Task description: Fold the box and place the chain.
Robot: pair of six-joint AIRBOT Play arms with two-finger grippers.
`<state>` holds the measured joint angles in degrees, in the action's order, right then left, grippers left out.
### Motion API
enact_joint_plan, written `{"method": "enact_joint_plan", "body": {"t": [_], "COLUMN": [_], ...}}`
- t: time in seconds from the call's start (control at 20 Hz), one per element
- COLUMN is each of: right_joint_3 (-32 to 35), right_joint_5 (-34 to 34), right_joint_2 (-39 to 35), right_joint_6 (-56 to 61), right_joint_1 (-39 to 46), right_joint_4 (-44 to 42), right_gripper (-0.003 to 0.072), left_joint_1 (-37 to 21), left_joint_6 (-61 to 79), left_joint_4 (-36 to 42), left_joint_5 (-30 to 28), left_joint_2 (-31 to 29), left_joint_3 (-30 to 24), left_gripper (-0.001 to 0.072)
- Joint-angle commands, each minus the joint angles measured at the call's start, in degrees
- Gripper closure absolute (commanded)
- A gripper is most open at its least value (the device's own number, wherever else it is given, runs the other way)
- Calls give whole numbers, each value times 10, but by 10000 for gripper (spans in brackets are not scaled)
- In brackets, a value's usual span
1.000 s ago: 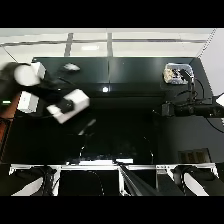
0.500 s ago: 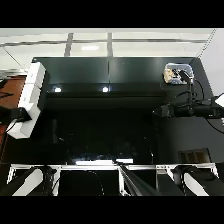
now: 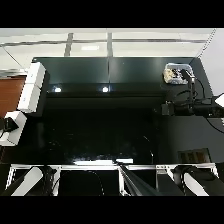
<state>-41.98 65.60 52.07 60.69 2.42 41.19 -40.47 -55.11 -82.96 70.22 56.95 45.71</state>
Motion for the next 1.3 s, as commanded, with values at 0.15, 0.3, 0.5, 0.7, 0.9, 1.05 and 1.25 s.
{"method": "enact_joint_plan", "body": {"t": [0.15,0.3,0.5,0.7,0.9,1.05,1.25], "right_joint_3": [0,0,0,0,0,0,2], "right_joint_5": [-18,-25,-26,-23,-105,-207,-281], "right_joint_2": [0,0,0,0,0,0,3], "right_joint_6": [13,22,36,36,35,27,28], "right_joint_1": [0,0,0,-1,-19,-66,-85], "right_joint_4": [0,0,-1,-3,-5,32,210], "right_gripper": [665,665,665,665,665,665,665], "left_joint_1": [-7,-4,17,34,83,127,224], "left_joint_6": [69,70,71,69,37,-65,-57], "left_joint_4": [42,91,97,99,184,284,307], "left_joint_5": [-147,-159,-182,-189,-133,-67,-42], "left_joint_2": [8,34,59,58,57,56,17], "left_joint_3": [-59,-59,-59,-9,144,210,142], "left_gripper": [418,418,414,0,17,594,684]}}
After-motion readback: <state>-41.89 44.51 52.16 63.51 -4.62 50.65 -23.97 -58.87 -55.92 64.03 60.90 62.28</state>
